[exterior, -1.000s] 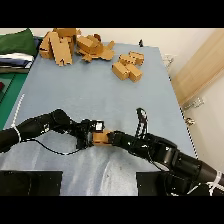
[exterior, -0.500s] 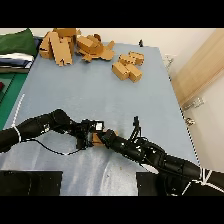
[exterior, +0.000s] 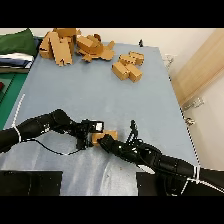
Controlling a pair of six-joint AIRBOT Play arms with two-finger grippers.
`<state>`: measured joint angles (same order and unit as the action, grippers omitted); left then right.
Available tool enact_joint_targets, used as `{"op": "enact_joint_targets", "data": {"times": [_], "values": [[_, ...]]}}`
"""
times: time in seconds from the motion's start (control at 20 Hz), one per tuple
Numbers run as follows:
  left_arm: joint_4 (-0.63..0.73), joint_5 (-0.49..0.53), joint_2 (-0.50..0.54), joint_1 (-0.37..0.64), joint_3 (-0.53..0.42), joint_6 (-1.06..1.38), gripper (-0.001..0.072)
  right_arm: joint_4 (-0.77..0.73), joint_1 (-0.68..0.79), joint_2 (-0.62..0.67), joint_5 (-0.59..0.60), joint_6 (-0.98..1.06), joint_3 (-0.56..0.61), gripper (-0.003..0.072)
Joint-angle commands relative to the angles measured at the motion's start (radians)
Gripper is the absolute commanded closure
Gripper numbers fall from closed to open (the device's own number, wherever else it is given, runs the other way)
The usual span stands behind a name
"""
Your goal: Fold the box.
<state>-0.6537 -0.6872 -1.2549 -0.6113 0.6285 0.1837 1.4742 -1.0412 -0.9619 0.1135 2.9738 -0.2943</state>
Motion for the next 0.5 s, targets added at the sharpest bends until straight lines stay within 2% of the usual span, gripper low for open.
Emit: {"op": "enact_joint_targets", "data": {"times": [0.0, 0.15, 0.3, 0.45], "values": [[0.003, -0.002, 0.0, 0.0, 0.0, -0.001, 0.0444, 0.013, -0.002, -0.021, -0.022, -0.009, 0.001, 0.0688], [0.003, -0.002, 0.0, 0.0, 0.0, -0.001, 0.0444, 0.042, -0.001, 0.037, 0.003, -0.009, 0.0, 0.0688], [0.003, -0.002, 0.0, 0.0, 0.0, -0.001, 0.0444, 0.099, 0.009, 0.156, -0.109, -0.009, 0.0, 0.0688], [0.003, -0.001, 0.0, 0.0, 0.0, -0.001, 0.0444, 0.187, 0.086, 0.303, -0.217, -0.009, 0.0, 0.0687]]}}
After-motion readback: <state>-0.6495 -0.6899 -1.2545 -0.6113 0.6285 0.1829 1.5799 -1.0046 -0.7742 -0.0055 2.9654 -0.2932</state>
